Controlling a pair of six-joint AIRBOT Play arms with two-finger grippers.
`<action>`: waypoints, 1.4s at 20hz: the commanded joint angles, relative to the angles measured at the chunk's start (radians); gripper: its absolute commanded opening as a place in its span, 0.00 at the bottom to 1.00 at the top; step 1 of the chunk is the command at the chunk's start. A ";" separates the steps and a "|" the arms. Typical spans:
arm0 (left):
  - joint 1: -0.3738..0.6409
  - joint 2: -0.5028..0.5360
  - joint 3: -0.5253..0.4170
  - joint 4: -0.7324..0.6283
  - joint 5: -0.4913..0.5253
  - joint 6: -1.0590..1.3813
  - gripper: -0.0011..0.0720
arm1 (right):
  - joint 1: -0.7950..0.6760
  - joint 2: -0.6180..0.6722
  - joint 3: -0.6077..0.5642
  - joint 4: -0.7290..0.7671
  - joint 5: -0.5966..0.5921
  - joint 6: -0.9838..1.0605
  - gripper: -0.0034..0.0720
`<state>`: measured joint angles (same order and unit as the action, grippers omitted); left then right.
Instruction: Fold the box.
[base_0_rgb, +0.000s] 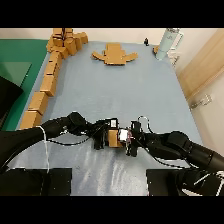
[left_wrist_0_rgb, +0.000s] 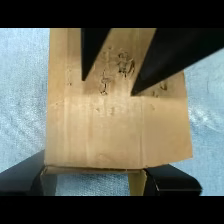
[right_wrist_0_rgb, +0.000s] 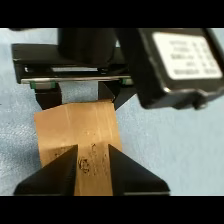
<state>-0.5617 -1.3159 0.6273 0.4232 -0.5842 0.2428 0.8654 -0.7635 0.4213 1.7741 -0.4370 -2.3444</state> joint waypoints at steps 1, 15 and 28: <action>0.000 0.000 0.001 0.000 0.000 0.000 0.65 | 0.010 0.009 -0.009 -0.006 0.022 -0.040 0.69; 0.000 0.000 0.001 0.000 0.000 0.000 0.65 | 0.042 -0.060 -0.005 -0.005 0.030 -0.126 0.76; 0.000 0.000 0.001 0.000 0.000 0.000 0.65 | 0.064 -0.106 -0.005 -0.095 0.089 -0.126 0.73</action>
<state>-0.5617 -1.3159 0.6273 0.4229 -0.5842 0.2417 0.9279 -0.8604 0.4160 1.7061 -0.3653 -2.4702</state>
